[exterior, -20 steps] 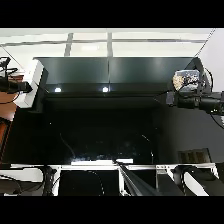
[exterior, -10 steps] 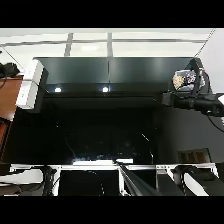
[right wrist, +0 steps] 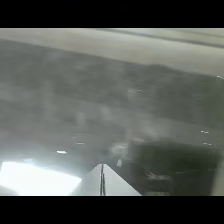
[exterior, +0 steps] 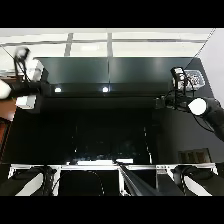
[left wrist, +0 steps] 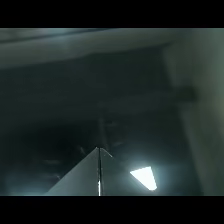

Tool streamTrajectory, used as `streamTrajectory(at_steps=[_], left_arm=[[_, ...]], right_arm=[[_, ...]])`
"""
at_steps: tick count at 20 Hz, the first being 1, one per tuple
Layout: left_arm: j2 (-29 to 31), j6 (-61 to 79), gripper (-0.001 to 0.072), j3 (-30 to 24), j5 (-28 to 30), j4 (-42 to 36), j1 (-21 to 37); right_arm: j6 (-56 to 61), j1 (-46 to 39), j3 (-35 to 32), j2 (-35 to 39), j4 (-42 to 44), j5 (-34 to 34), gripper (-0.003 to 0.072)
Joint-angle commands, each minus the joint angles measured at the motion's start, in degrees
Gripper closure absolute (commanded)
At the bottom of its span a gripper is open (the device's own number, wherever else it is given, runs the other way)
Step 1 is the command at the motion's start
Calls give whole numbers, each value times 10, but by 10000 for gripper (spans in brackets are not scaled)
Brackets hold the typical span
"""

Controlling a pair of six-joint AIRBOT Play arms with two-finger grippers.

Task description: Fold the box and place the chain.

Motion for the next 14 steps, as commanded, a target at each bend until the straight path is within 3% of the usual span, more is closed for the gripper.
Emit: streamTrajectory(at_steps=[1, 14], left_arm=[[97, -28, 684, -148, 94, 15, -52], [116, -29, 683, -151, 101, 16, -43]], right_arm=[[45, 2, -1, -16, -70, -16, 670], [45, 2, -1, -16, -70, -16, 670]])
